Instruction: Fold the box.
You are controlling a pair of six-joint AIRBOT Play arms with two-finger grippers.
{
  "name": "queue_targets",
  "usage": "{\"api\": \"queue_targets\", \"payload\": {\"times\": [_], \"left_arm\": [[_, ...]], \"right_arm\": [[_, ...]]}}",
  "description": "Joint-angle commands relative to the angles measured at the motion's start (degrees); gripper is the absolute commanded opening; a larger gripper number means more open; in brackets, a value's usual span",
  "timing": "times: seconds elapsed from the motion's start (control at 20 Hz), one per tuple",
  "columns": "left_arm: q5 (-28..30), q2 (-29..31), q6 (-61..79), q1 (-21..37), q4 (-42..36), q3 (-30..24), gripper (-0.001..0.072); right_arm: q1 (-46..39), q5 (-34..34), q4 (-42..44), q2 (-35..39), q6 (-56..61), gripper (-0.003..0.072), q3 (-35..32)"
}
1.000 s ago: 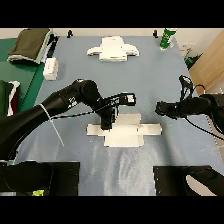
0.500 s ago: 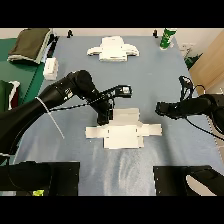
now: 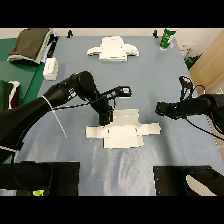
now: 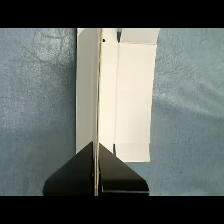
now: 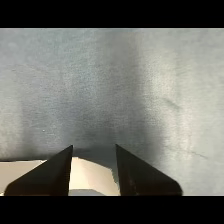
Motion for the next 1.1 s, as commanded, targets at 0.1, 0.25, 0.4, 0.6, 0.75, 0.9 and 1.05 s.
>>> {"api": "queue_targets", "payload": {"times": [0.1, 0.25, 0.4, 0.6, 0.75, 0.9, 1.05], "left_arm": [[-1.3, -1.7, 1.0, 0.0, 0.0, 0.1, 0.0013], [-1.6, -2.1, 1.5, 0.0, 0.2, 0.1, 0.0014], [-3.7, -2.3, 2.6, 0.0, 1.1, 0.8, 0.0014], [-2.9, -2.3, 1.8, 0.0, 0.2, 1.6, 0.0014], [-2.9, -2.4, 0.1, 0.0, -0.7, 1.6, 0.0014], [-3.0, -2.4, -2.7, 0.0, -0.6, 1.6, 0.0014], [-2.2, -2.2, -3.6, -0.6, 0.0, 1.6, 0.0011]], "right_arm": [[0.0, 0.0, 0.0, 0.0, 0.0, 0.0409, 0.0], [0.0, 0.0, 0.0, 0.0, 0.0, 0.0408, 0.0], [0.0, 0.0, 0.0, 0.0, 0.0, 0.0409, 0.0], [0.0, 0.0, 0.0, 0.0, 0.0, 0.0409, 0.0], [0.0, 0.0, 0.0, 0.0, 0.0, 0.0409, 0.0], [0.0, 0.0, 0.0, 0.0, 0.0, 0.0409, 0.0], [0.0, 0.0, 0.0, 0.0, 0.0, 0.0409, 0.0]]}}
